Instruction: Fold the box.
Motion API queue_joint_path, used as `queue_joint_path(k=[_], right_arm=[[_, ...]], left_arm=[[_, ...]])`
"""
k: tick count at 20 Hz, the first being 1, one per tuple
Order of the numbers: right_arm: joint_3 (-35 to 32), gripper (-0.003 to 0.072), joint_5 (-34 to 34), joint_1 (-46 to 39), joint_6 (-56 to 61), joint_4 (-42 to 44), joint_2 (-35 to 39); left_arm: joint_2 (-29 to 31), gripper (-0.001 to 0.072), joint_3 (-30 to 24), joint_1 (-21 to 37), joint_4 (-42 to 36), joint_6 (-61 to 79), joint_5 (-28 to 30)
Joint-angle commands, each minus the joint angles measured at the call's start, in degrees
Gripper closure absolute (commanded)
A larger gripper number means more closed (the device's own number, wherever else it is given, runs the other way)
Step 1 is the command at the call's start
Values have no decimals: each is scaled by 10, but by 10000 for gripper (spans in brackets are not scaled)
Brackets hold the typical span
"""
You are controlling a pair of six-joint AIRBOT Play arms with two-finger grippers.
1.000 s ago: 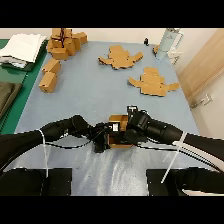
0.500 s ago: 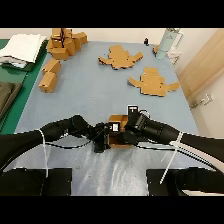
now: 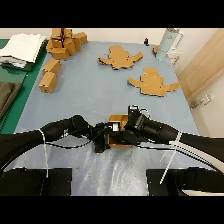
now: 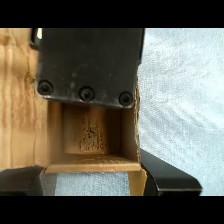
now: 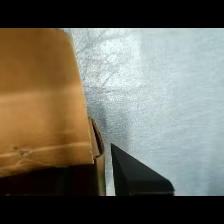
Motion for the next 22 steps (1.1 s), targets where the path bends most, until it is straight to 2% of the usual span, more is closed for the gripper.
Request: queue_joint_path(k=[1,3,5,6,7,8,10,11,12,13,17,19,21,22], right_arm=[[-5,334,-15,0,6,11,-2],[-11,337,-16,0,11,19,-2],[-13,413,-13,0,22,25,-2],[-13,486,-10,0,25,26,-2],[-13,634,-5,0,24,28,-2],[-13,684,2,0,24,30,-2],[-13,683,10,0,20,31,-2],[-13,602,14,0,20,31,-2],[-13,354,15,0,20,30,-2],[-13,319,15,0,20,27,-2],[-13,320,15,0,20,25,-2],[-13,437,14,0,20,21,-2],[-13,608,16,0,17,21,-2],[-13,613,20,0,10,21,-2]], left_arm=[[0,232,0,0,0,0,0],[0,232,0,0,1,1,0],[0,232,0,0,0,0,0],[0,233,0,0,0,1,0],[0,232,0,0,0,0,0],[0,232,0,0,0,1,0],[0,233,0,0,0,0,0],[0,233,0,0,1,0,0],[0,232,0,0,1,0,0],[0,232,0,0,0,0,0],[0,233,0,0,0,0,0],[0,232,0,0,1,0,0],[0,233,0,0,1,1,0],[0,233,0,0,1,0,0]])
